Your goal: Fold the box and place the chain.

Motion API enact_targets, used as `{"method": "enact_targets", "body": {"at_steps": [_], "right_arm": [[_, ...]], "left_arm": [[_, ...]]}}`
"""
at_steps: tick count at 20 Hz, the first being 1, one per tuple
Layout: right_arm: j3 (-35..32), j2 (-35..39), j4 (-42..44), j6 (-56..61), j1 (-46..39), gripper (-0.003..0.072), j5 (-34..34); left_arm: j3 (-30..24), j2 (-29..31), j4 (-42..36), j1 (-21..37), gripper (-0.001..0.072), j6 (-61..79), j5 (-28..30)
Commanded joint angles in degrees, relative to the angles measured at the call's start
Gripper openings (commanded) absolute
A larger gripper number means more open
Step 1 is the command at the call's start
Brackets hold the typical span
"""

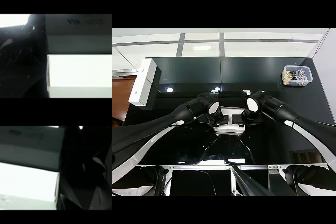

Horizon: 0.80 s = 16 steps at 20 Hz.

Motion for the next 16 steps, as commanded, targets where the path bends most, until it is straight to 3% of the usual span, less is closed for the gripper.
{"method": "enact_targets", "body": {"at_steps": [1, 8, 12, 16], "right_arm": [[0.28, -1.11, -1.84, 3.89, 0.5, 0.0262, 2.34], [0.28, -2.23, -1.4, 8.81, 0.55, 0.0231, 2.45], [0.28, -2.32, -1.11, 9.2, 0.55, 0.001, 2.67], [0.28, -2.32, -1.22, 9.44, 0.55, 0.0009, 3.13]], "left_arm": [[0.04, -0.02, 0.17, 0.02, 0.0023, 0.0, -0.09], [0.04, -0.02, 0.17, 0.02, 0.0024, 0.0, 0.0], [0.04, -0.02, 0.17, 0.02, 0.0024, 0.0, 0.02], [0.04, -0.02, 0.17, 0.02, 0.0024, 0.0, 0.07]]}}
